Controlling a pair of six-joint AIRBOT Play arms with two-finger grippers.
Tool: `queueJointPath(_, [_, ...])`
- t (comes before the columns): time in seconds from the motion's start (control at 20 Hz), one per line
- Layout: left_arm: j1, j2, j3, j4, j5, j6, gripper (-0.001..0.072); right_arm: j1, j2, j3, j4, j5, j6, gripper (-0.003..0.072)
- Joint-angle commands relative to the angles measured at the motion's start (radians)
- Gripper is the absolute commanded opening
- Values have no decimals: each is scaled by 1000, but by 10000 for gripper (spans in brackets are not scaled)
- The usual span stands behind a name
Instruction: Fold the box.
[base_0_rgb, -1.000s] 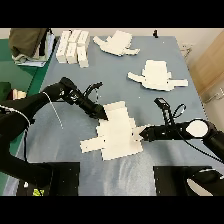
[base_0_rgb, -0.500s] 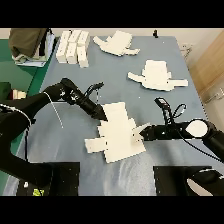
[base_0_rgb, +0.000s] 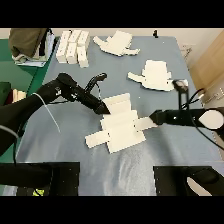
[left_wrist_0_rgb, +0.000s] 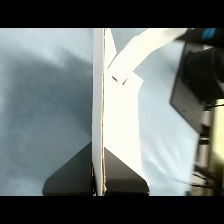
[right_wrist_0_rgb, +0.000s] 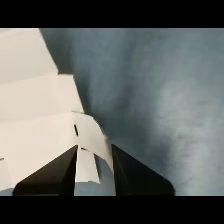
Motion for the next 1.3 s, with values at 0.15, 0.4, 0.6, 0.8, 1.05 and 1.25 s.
queueJointPath(0.15, [-151, 245, -189, 31, 409, 373, 12, -44, 23, 170, -133, 15, 152, 262])
queueJointPath(0.4, [-248, 332, -354, 28, 542, 512, 13, -43, -18, 157, -90, 11, 151, 262])
queueJointPath(0.6, [-271, 330, -399, 23, 591, 515, 13, -39, -61, 151, -4, 11, 131, 215])
queueJointPath(0.8, [-270, 330, -417, 24, 634, 517, 14, 27, -84, 96, 37, 27, 121, 4])
queueJointPath(1.05, [-271, 365, -375, 25, 619, 520, 14, 133, -87, -47, 77, 23, 132, 3])
queueJointPath(1.25, [-271, 396, -361, 32, 589, 521, 14, 134, -129, -147, 21, -72, 157, 3])
